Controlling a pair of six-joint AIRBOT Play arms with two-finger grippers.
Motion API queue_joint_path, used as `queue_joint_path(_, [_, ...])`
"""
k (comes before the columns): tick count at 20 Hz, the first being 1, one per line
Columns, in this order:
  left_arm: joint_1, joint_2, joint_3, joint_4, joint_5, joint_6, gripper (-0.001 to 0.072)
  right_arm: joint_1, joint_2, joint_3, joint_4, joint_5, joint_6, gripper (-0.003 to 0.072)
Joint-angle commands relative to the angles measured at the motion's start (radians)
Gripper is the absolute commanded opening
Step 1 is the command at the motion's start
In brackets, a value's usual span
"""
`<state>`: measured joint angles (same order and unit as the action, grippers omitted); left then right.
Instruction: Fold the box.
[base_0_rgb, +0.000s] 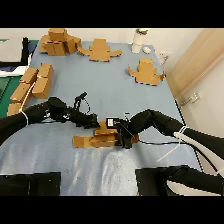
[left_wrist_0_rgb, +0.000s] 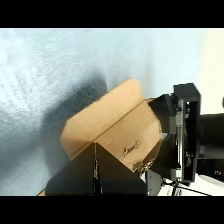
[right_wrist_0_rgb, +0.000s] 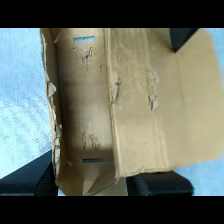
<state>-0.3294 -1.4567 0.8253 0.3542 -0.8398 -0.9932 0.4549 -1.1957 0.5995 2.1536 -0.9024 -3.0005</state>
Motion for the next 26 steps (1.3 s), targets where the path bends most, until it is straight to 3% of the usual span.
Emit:
queue_joint_path(1, [0.001,-0.028,0.000,0.014,0.003,-0.002,0.0008,0.001,0.000,0.000,0.001,0.003,0.001,0.0471])
queue_joint_path(10, [0.026,-0.033,0.000,0.034,-0.006,0.009,0.0008,0.001,0.000,0.000,0.000,0.003,0.001,0.0470])
queue_joint_path(13, [0.026,-0.019,0.000,-0.022,-0.012,0.152,0.0008,0.001,0.000,0.000,0.000,0.004,0.001,0.0470])
queue_joint_path(18, [0.116,0.140,-0.024,-0.024,-0.090,0.363,0.0007,0.000,0.000,0.000,-0.003,0.006,0.000,0.0470])
queue_joint_path(22, [0.249,0.317,-0.085,-0.020,-0.261,0.599,0.0007,0.000,0.000,0.000,-0.003,0.006,0.000,0.0470])
queue_joint_path(26, [0.236,0.429,-0.095,0.114,-0.327,0.747,0.0011,0.000,0.000,0.000,-0.003,0.006,0.000,0.0470])
